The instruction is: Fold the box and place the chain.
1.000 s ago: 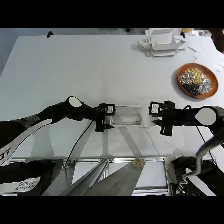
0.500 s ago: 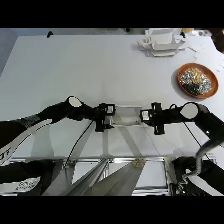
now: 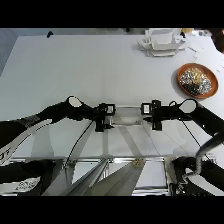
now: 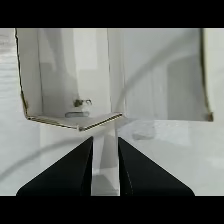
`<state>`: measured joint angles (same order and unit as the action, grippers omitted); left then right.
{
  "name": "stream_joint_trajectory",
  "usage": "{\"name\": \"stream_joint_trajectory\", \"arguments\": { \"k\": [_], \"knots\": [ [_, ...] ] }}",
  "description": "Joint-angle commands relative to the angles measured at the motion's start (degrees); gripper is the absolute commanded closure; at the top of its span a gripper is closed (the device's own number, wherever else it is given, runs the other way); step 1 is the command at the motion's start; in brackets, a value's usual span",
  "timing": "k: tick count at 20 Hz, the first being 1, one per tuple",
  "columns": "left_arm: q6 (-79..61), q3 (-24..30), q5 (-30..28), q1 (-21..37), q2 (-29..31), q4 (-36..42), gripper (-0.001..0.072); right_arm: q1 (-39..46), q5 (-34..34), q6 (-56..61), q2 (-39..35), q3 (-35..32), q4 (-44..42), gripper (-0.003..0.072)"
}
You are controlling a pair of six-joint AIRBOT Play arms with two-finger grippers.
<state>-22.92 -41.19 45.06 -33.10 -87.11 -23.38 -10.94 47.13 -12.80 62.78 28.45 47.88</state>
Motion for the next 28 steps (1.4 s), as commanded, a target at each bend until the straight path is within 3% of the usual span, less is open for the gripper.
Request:
{"name": "stream_joint_trajectory", "arguments": {
  "k": [1, 8, 17, 19, 21, 25, 28],
  "knots": [
    [0.00, 0.00, -0.02, 0.04, 0.04, 0.00, 0.0437, 1.36, 1.95, -5.86, 0.22, -1.27, -3.58, 0.0508],
    [0.00, 0.00, -0.02, 0.04, 0.04, 0.00, 0.0437, 0.72, 1.68, -10.45, 0.22, -1.97, -11.91, 0.0525],
    [0.00, 0.00, -0.02, 0.04, 0.04, 0.00, 0.0437, -2.69, 1.01, -10.67, 2.38, -1.99, -14.10, 0.0527],
    [0.00, 0.00, 0.00, 0.04, 0.04, 0.00, 0.0437, -2.69, 0.28, -10.64, 3.82, -1.99, -15.52, 0.0455],
    [0.00, 0.00, -0.02, 0.04, 0.04, 0.00, 0.0437, -2.69, -0.17, -10.64, 5.05, -1.99, -17.29, 0.0296],
    [0.00, 0.00, -0.02, 0.04, 0.04, 0.00, 0.0437, -2.62, 0.44, -7.91, 5.33, -1.99, -16.76, 0.0289],
    [0.00, 0.00, -0.02, 0.04, 0.04, 0.00, 0.0437, -2.62, 0.72, 5.62, 3.41, -1.99, -10.14, 0.0293]
  ]
}}
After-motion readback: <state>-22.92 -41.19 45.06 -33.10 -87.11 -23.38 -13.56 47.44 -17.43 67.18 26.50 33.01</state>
